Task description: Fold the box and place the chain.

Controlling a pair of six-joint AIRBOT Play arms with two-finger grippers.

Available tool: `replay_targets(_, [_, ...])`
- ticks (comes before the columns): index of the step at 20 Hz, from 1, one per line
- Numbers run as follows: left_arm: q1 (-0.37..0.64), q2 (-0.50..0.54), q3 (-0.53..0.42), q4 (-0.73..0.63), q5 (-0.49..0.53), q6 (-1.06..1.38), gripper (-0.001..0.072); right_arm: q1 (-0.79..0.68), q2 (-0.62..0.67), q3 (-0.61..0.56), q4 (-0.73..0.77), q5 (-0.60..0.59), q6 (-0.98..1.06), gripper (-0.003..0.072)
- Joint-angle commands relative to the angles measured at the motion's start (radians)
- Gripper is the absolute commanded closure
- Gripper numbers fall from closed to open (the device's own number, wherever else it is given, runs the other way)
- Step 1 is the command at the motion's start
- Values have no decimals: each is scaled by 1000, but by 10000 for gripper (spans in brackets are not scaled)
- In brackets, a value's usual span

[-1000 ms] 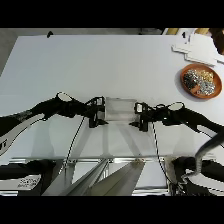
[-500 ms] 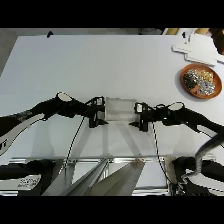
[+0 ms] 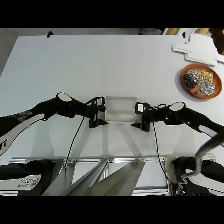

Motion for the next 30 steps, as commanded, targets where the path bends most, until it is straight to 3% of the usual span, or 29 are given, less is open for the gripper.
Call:
replay_targets(1, [0,1,1,1,1,0,559,-40,57,0,-119,44,142,-17])
replay_targets(3, [0,1,1,1,1,0,559,-76,114,0,-210,92,231,-7])
replay_targets(5, [0,1,1,1,1,0,559,-113,176,0,-314,152,307,58])
replay_targets(9, [0,1,1,1,1,0,559,-160,327,0,-426,183,442,89])
replay_targets(12, [0,1,1,1,1,0,559,-166,441,0,-366,243,481,350])
replay_targets(15, [0,1,1,1,1,0,559,-154,466,0,-114,296,481,613])
replay_targets(16, [0,1,1,1,1,0,559,-134,461,0,-56,275,480,666])
replay_targets(19, [0,1,1,1,1,0,559,-20,393,0,160,87,480,673])
replay_targets(21, [0,1,1,1,1,0,559,43,291,1,405,-47,437,675])
replay_targets(23, [0,1,1,1,1,0,559,51,161,35,583,-55,361,675])
replay_targets(26, [0,1,1,1,1,0,559,47,3,143,583,-110,417,672])
replay_targets(30, [0,1,1,1,1,0,559,47,-106,213,386,-144,595,672])
